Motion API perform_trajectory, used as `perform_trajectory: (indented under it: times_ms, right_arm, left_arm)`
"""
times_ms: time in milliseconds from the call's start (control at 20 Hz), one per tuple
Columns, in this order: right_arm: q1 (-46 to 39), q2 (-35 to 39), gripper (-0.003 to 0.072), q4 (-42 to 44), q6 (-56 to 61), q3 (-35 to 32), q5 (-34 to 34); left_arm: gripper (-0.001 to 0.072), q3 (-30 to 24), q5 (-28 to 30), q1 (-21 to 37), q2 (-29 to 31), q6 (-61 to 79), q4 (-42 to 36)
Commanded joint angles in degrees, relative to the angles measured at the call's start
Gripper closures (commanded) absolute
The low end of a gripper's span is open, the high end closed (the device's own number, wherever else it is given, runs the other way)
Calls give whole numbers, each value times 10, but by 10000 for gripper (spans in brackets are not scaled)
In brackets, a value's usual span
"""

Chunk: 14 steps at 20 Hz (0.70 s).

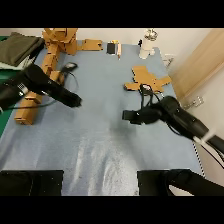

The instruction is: Fold the box.

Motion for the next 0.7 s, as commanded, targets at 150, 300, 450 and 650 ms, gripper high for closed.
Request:
perform_trajectory:
  times_ms: [150, 300, 450, 650]
  right_arm:
    - [-36, -134, 683, 141, -146, 108, 2]
    - [-37, -134, 683, 138, -146, 108, -7]
    - [-37, -134, 683, 138, -146, 108, -7]
    - [-37, -134, 683, 138, -146, 108, -7]
  left_arm:
    - [699, -52, 47, -150, 10, -42, -22]
    - [698, -52, 17, -153, 11, -42, -22]
    - [697, -52, 17, -154, 11, -42, -24]
    - [697, -52, 17, -154, 11, -42, -24]
